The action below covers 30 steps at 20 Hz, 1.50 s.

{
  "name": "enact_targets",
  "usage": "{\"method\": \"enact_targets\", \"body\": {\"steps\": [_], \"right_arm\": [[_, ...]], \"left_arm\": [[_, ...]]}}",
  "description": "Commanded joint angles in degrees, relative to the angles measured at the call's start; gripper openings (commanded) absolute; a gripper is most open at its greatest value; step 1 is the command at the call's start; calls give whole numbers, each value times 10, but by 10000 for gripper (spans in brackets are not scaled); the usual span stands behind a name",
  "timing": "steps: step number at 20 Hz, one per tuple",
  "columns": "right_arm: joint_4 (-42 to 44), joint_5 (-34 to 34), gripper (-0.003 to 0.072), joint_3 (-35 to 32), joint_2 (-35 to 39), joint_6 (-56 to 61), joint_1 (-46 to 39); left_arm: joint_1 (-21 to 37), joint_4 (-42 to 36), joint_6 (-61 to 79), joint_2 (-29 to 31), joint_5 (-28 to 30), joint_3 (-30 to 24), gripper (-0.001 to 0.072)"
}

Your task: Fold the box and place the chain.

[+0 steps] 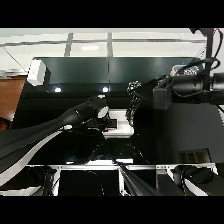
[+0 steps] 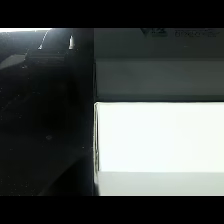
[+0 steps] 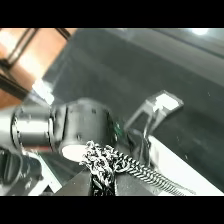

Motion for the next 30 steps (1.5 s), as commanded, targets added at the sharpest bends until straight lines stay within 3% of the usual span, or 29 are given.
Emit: {"method": "enact_targets", "body": {"steps": [1, 6, 10, 16, 30], "right_arm": [[9, -61, 11, -5, -8, 0, 12], [-3, -37, 11, -12, -11, 0, 12], [-2, -23, 11, -87, -12, 7, 12], [0, -71, 11, -192, -13, 28, 12], [0, -120, 11, -228, -66, 37, 29]], "left_arm": [[0, 0, 0, 0, 0, 0, 26], [0, 0, 0, 0, 0, 0, 25], [0, 0, 0, 0, 0, 0, 25], [0, 0, 0, 0, 0, 0, 25], [0, 0, 0, 0, 0, 0, 26]]}}
